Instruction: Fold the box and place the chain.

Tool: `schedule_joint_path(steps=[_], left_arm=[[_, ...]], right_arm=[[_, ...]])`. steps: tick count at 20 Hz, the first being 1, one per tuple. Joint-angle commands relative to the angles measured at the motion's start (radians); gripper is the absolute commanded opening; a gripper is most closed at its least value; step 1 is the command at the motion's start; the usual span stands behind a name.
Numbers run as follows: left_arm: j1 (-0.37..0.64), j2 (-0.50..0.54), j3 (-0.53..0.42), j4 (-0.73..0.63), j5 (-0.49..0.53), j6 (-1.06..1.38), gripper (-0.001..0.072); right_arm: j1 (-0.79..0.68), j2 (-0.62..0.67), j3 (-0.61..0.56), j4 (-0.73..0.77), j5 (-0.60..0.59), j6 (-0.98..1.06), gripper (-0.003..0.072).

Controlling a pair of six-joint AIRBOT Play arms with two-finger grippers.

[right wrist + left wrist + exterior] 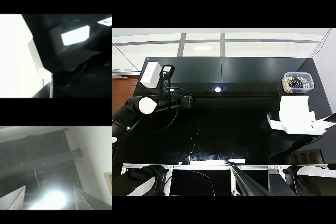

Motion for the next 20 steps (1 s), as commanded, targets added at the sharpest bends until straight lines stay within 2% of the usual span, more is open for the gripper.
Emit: schedule_joint_path(steps=[1,3,7,11,15,17,20], left_arm=[[-0.002,-0.001,0.001,-0.001,-0.001,0.000,0.0703],[-0.001,-0.001,0.001,-0.018,-0.001,0.000,0.0703],[-0.002,-0.001,0.000,-0.026,0.000,0.000,0.0703],[-0.001,-0.002,0.000,-0.068,0.008,-0.011,0.0703],[-0.006,-0.005,0.000,-0.184,-0.016,-0.010,0.0704],[-0.027,-0.016,0.000,-0.183,-0.045,-0.008,0.0703],[-0.057,-0.067,0.000,-0.246,-0.117,-0.007,0.0704]], right_arm=[[0.011,0.113,-0.128,0.145,-0.016,-0.006,0.0012],[0.053,0.160,-0.222,0.254,-0.031,-0.005,0.0012],[0.240,0.264,-0.375,0.431,-0.163,0.009,0.0013],[0.524,0.457,-0.548,0.557,-0.410,-0.011,0.0013],[0.762,0.677,-0.764,0.692,-0.573,-0.267,0.0012],[0.846,0.763,-0.874,0.701,-0.675,-0.315,0.0012],[0.912,0.786,-0.972,0.702,-0.714,-0.335,0.0012]])
